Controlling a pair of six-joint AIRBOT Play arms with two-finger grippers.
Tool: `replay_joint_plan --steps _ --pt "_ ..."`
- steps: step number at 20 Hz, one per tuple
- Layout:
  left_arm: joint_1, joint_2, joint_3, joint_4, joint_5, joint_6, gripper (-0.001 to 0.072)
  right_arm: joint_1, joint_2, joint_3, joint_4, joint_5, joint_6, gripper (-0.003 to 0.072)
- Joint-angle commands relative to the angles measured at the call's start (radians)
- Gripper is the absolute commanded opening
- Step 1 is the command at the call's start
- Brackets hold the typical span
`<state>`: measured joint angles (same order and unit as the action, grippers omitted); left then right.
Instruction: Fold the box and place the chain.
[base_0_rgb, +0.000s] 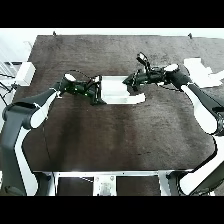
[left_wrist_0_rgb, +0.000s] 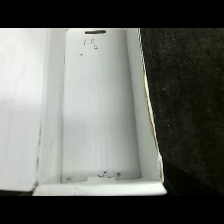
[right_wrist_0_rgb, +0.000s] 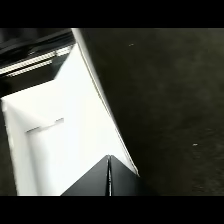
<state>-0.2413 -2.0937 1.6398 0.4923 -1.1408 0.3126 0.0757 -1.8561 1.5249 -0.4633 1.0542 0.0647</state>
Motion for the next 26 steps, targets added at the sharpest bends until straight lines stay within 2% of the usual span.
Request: replay_joint_plan --steps 1,7,13,15,19,22,23,24,25,26 --pt "0.001 0.000 0.001 0.000 0.000 0.002 0.0536 0.004 -0.015 0.000 0.018 -0.132 0.036 0.0010" --pt "0.001 0.000 0.001 0.000 0.000 0.002 0.0536 0.005 -0.089 0.000 0.017 -0.145 0.079 0.0011" --pt "0.001 0.000 0.000 0.000 0.000 0.001 0.0536 0.006 -0.092 0.002 0.018 -0.145 0.077 0.0011" --pt "0.001 0.000 0.001 0.000 0.000 0.002 0.0536 0.006 -0.072 0.002 0.018 -0.140 0.070 0.0011" --pt "0.001 0.000 0.001 0.000 0.000 0.002 0.0536 -0.005 0.026 0.000 0.002 -0.043 0.071 0.0011" --pt "0.001 0.000 0.001 0.000 0.000 0.002 0.0536 -0.035 0.119 -0.005 -0.107 -0.026 0.082 0.0012" --pt "0.001 0.000 0.001 0.000 0.000 0.002 0.0536 -0.043 0.145 -0.013 -0.153 -0.008 0.082 0.0094" --pt "0.001 0.000 0.001 0.000 0.000 0.001 0.0536 -0.049 0.156 -0.014 -0.212 0.025 0.082 0.0315" --pt "0.001 0.000 0.001 0.000 0.000 0.001 0.0536 -0.054 0.154 -0.016 -0.264 0.054 0.082 0.0497" --pt "0.001 0.000 0.000 0.000 0.000 0.001 0.0536 -0.054 0.150 -0.031 -0.311 0.058 0.080 0.0529"
